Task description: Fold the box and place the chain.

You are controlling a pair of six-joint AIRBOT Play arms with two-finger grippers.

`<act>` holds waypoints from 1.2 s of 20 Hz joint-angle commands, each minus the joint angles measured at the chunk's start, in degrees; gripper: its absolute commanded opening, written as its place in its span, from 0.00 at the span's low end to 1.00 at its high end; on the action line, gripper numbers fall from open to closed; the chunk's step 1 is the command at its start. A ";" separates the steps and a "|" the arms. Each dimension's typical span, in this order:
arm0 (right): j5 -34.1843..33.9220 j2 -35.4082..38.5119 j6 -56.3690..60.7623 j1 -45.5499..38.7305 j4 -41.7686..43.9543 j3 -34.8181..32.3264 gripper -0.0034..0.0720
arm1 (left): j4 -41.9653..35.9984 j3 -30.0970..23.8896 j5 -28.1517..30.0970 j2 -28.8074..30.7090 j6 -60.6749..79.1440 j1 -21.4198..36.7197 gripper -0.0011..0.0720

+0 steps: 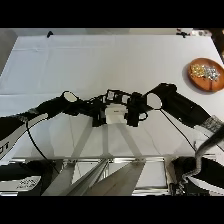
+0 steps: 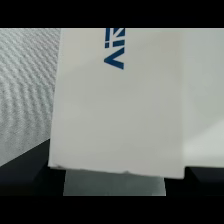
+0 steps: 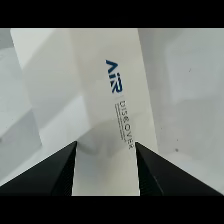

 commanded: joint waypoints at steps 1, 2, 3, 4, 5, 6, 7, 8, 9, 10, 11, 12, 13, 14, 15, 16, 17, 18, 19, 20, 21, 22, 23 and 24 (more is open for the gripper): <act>-2.62 0.52 -4.59 2.01 0.00 -0.02 0.60 | 0.02 0.00 0.00 0.02 0.02 0.02 0.36; -3.82 0.90 -4.55 2.05 0.00 -0.04 0.60 | 0.02 0.00 0.00 0.00 0.02 0.02 0.36; -4.26 1.22 -4.52 2.05 -0.02 -0.07 0.60 | 0.02 0.00 0.02 0.02 0.02 0.02 0.36; -4.61 1.73 -4.48 2.05 0.02 -0.44 0.60 | 0.00 0.00 0.00 0.00 0.02 0.02 0.36; -6.36 2.73 -4.48 2.08 0.13 -1.79 0.60 | 0.02 0.00 0.00 0.02 0.02 0.02 0.36; -9.70 4.11 -4.50 2.56 0.07 -4.22 0.60 | 0.02 0.00 0.02 0.00 0.02 0.02 0.36; -13.05 5.53 -4.52 3.15 0.07 -6.86 0.60 | 0.02 0.00 0.00 0.00 0.00 0.02 0.36; -15.19 6.40 -4.52 3.69 0.04 -8.87 0.60 | 0.00 0.00 0.02 0.02 0.02 0.02 0.36; -16.00 6.64 -4.48 4.04 0.09 -10.19 0.60 | 0.02 0.00 -0.02 0.00 0.00 0.02 0.36; -16.00 6.62 -4.33 4.02 0.22 -10.78 0.60 | 0.02 0.00 0.02 0.02 0.02 0.02 0.36; -16.04 6.62 -4.31 4.02 0.22 -10.99 0.60 | 0.02 0.00 0.02 0.02 0.02 0.02 0.36; -16.31 6.62 -4.31 4.00 0.22 -10.99 0.59 | 0.02 0.00 0.00 0.02 0.02 0.02 0.36; -17.14 6.62 -4.31 4.00 0.22 -10.99 0.59 | 0.02 0.00 0.02 0.00 0.02 0.02 0.36; -18.10 6.62 -4.31 4.00 0.22 -10.99 0.59 | 0.02 0.00 0.02 0.00 0.02 0.02 0.36; -18.91 6.62 -4.28 3.54 0.28 -10.99 0.59 | 0.02 0.00 0.02 0.00 0.02 0.02 0.36; -18.99 6.58 -3.80 2.84 0.37 -10.99 0.59 | 0.02 0.00 0.00 0.00 0.02 0.02 0.36; -18.64 6.56 -2.43 1.97 0.46 -10.99 0.59 | 0.02 0.00 0.00 0.00 0.00 0.02 0.36; -18.34 6.58 -1.33 1.20 0.48 -10.99 0.59 | 0.02 0.00 0.02 0.00 0.02 0.02 0.36; -18.27 6.58 -0.85 0.92 0.48 -10.99 0.59 | 0.02 0.00 0.00 0.00 0.02 0.02 0.36; -18.49 6.56 -0.87 0.92 0.50 -10.99 0.59 | 0.02 0.00 0.00 0.02 0.02 0.02 0.36; -18.95 6.56 -0.87 0.92 0.55 -10.99 0.59 | 0.02 0.00 0.00 0.02 0.02 0.02 0.36; -19.56 6.58 -0.85 0.92 0.74 -10.99 0.58 | 0.02 0.00 0.00 0.02 0.02 0.02 0.36; -20.11 6.58 -0.87 0.92 1.18 -10.99 0.58 | 0.02 0.00 0.02 0.00 0.02 0.02 0.36; -20.50 6.56 -0.87 0.92 1.84 -10.99 0.58 | 0.02 0.00 0.00 0.00 0.02 0.02 0.36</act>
